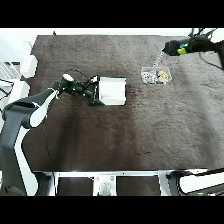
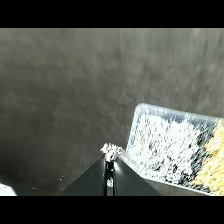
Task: Fold the box and place the chain.
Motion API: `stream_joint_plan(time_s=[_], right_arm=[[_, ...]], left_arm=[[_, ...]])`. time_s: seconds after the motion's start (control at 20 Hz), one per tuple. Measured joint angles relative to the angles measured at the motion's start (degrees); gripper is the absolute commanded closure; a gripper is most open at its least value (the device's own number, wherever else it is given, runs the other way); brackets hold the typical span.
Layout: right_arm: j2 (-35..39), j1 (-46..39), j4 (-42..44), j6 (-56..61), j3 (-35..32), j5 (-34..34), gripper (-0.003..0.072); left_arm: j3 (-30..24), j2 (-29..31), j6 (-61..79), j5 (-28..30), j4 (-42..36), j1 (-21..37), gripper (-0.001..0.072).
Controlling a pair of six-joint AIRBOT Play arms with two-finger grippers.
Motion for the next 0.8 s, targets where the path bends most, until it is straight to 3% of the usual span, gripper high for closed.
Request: stream_joint_plan(time_s=[0.35, 0.8], right_arm=[[9.70, 1.16, 0.22, -1.40, 0.00, -0.52, 0.0677], [15.50, 3.45, 1.55, -3.06, 0.07, -1.64, 0.0678]], left_arm=[[0.02, 0.00, -0.02, -0.02, 0.00, 0.00, 0.0333], [0.00, 0.00, -0.02, -0.04, 0.00, 0.00, 0.0333]])
